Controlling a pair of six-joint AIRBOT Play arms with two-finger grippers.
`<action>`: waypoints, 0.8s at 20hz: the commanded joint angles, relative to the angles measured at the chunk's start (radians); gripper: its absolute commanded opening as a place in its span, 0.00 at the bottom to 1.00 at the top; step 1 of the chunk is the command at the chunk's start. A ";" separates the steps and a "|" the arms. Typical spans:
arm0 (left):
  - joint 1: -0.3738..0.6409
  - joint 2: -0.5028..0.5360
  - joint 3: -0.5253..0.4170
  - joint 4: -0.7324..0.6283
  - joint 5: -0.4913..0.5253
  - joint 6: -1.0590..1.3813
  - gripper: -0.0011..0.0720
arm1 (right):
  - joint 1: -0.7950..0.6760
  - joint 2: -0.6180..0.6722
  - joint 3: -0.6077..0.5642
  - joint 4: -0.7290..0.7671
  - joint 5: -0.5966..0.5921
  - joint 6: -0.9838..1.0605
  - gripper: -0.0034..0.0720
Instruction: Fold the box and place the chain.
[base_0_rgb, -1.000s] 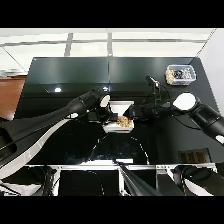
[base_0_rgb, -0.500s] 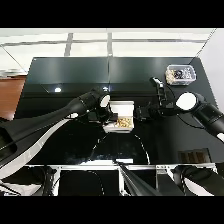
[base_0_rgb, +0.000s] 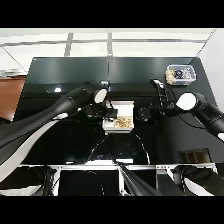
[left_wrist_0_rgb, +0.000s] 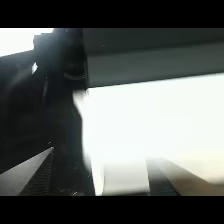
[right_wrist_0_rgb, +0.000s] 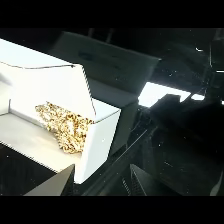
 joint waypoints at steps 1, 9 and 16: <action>0.014 0.161 -0.067 0.088 0.007 0.099 0.89 | -0.001 -0.001 0.000 -0.004 0.002 0.000 0.58; 0.533 0.475 -0.661 -0.379 0.211 0.633 0.89 | 0.000 -0.001 0.000 -0.004 -0.001 0.000 0.58; 0.512 0.453 -0.787 -0.763 0.352 2.009 1.00 | -0.001 -0.001 0.000 -0.003 -0.050 0.000 0.58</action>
